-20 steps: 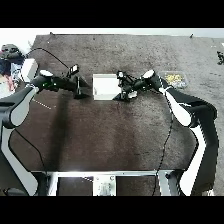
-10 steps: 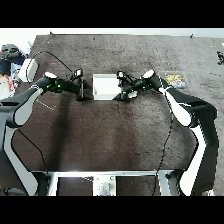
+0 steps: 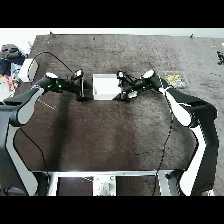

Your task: Fold the box and place the chain.

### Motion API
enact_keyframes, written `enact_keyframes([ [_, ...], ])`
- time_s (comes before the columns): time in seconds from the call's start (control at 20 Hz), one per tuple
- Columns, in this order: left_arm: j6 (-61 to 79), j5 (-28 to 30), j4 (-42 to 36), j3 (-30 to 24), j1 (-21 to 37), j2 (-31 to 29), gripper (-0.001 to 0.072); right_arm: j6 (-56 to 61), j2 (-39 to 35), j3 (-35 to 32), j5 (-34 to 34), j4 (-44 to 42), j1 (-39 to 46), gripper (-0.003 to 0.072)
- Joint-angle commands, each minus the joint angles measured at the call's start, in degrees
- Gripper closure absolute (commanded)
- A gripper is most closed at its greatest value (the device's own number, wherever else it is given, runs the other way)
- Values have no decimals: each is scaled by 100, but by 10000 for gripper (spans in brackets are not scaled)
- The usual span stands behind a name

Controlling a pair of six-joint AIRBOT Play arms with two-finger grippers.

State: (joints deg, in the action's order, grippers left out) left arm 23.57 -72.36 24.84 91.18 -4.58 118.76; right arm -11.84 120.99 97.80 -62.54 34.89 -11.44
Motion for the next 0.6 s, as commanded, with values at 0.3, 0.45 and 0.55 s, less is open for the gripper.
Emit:
enact_keyframes([
  [0.3, 42, 341, -33, 24, -192, 46, 50, 0, 0, 0, 0, 0, -4, 211],
  [0.45, 50, 299, -87, 24, -289, 48, 48, 0, 0, 0, 0, 0, -4, 211],
  [0.55, 50, 358, -101, 24, -289, 55, 49, 0, 0, 0, 0, 0, -4, 211],
])
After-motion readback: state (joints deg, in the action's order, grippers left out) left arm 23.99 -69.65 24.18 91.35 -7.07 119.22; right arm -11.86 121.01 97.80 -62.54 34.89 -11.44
